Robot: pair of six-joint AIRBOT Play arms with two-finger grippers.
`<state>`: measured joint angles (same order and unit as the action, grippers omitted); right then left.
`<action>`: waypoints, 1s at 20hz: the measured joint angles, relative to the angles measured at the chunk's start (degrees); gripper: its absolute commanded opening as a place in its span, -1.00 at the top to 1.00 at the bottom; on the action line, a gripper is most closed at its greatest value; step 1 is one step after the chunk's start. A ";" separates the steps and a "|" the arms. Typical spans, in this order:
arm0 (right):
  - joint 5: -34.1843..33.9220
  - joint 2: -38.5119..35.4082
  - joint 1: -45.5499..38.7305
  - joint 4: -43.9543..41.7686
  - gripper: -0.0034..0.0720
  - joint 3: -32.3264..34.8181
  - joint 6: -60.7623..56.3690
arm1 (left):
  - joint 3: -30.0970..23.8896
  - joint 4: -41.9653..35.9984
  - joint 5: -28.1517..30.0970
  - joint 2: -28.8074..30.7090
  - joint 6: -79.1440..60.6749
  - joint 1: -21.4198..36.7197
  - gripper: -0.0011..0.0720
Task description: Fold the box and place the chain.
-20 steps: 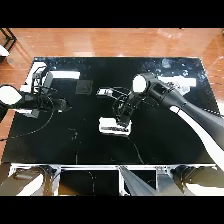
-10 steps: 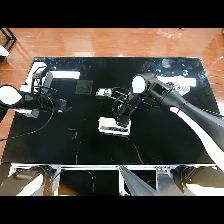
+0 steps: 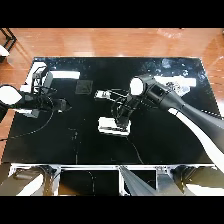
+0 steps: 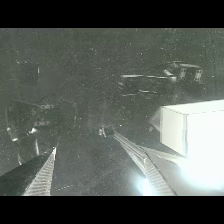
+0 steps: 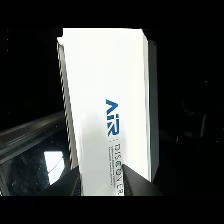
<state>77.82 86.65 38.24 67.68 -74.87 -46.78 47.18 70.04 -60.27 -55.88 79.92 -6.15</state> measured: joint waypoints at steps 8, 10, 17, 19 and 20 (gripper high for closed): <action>0.26 0.09 0.07 0.28 0.00 0.04 -0.11 | 0.00 0.00 0.00 0.00 0.00 0.00 -0.78; 0.42 0.09 0.13 0.33 0.00 0.04 -0.11 | 0.00 -0.02 -0.11 0.00 0.00 0.00 -0.78; 0.52 0.09 0.13 0.33 0.01 0.04 -0.11 | 0.00 0.00 -0.15 0.00 0.02 0.00 -0.78; 0.52 0.07 0.33 0.33 0.01 0.13 -0.11 | 0.00 -0.02 -0.17 0.00 0.02 0.00 -0.78; 0.50 0.09 0.55 0.33 0.01 0.31 -0.11 | 0.00 0.00 -0.17 0.00 0.02 0.02 -0.78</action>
<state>78.32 86.74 38.79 68.01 -74.56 -46.89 47.18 70.04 -60.45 -55.88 79.94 -6.13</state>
